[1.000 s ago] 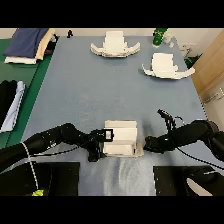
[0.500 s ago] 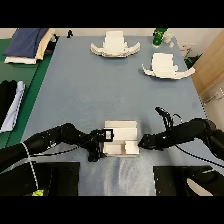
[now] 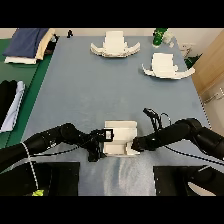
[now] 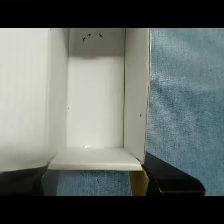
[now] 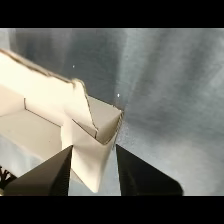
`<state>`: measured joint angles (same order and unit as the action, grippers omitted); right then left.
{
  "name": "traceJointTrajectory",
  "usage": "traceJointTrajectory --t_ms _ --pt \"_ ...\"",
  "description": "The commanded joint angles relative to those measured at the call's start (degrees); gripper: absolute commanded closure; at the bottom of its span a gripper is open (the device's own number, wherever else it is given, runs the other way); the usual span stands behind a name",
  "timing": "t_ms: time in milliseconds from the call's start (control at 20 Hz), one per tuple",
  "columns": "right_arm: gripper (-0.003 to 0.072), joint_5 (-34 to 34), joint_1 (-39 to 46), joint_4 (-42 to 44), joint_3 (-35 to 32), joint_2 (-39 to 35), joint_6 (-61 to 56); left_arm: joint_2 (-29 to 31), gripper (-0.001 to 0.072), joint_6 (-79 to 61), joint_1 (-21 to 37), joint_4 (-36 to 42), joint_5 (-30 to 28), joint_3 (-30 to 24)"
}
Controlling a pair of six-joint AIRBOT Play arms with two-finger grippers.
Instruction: Fold the box.
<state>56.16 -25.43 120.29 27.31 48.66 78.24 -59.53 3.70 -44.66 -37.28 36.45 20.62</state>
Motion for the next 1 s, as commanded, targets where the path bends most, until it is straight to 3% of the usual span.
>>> traceJointTrajectory --t_ms 0,300,500,750,850,900,950 --pt "0.0286 -0.2 -6.0 -10.7 5.1 4.6 -11.3 0.0 0.0245 0.0 0.0 0.0 0.0 0.0" --pt "0.0288 8.2 -18.4 -28.9 15.3 15.1 -31.9 0.0 0.0245 0.0 0.0 0.0 0.0 0.0" --pt "0.0288 10.9 -21.9 -31.7 19.6 19.8 -38.2 0.0 0.0245 0.0 0.0 0.0 0.0 0.0" --pt "0.0289 14.9 -23.3 -33.0 19.9 21.0 -43.4 0.0 0.0245 0.0 0.0 0.0 0.0 0.0" --pt "0.0409 15.0 -23.3 -33.4 19.9 21.0 -43.9 0.0 0.0245 0.0 0.0 0.0 0.0 0.0" --pt "0.0424 15.0 -23.3 -34.2 19.9 21.0 -44.9 0.0 0.0245 0.0 0.0 0.0 0.0 0.0" --pt "0.0528 15.0 -23.3 -35.0 19.9 21.0 -45.2 0.0 0.0245 0.0 0.0 0.0 0.0 0.0"
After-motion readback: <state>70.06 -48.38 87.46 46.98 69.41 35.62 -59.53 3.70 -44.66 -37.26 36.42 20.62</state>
